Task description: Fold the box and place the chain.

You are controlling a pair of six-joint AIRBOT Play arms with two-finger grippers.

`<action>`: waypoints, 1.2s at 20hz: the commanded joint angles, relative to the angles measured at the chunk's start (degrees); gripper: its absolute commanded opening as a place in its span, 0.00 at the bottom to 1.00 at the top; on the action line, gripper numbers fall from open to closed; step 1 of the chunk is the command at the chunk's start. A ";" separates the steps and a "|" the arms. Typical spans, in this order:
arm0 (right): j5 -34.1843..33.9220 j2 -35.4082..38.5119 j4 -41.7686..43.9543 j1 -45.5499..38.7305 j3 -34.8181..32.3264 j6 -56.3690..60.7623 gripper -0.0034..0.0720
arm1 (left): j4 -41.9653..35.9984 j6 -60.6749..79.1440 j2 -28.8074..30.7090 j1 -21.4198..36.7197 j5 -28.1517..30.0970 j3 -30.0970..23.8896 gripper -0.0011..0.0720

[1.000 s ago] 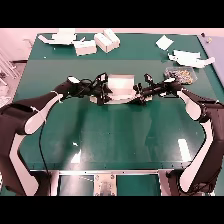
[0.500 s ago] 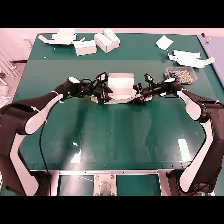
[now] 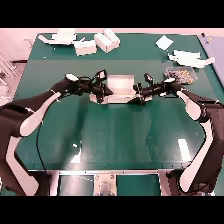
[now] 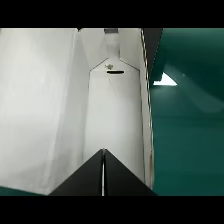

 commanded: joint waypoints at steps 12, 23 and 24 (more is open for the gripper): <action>0.07 0.00 -0.04 0.00 0.00 -0.07 0.82 | 11.13 -44.09 9.03 12.70 -5.99 -0.13 0.04; 0.07 0.00 -0.07 0.00 0.00 -0.07 0.82 | 20.96 -71.43 2.38 12.76 -7.50 -1.55 0.04; 0.07 0.00 -0.04 0.00 0.00 -0.07 0.82 | 20.96 -72.48 1.88 12.76 -7.76 -1.55 0.04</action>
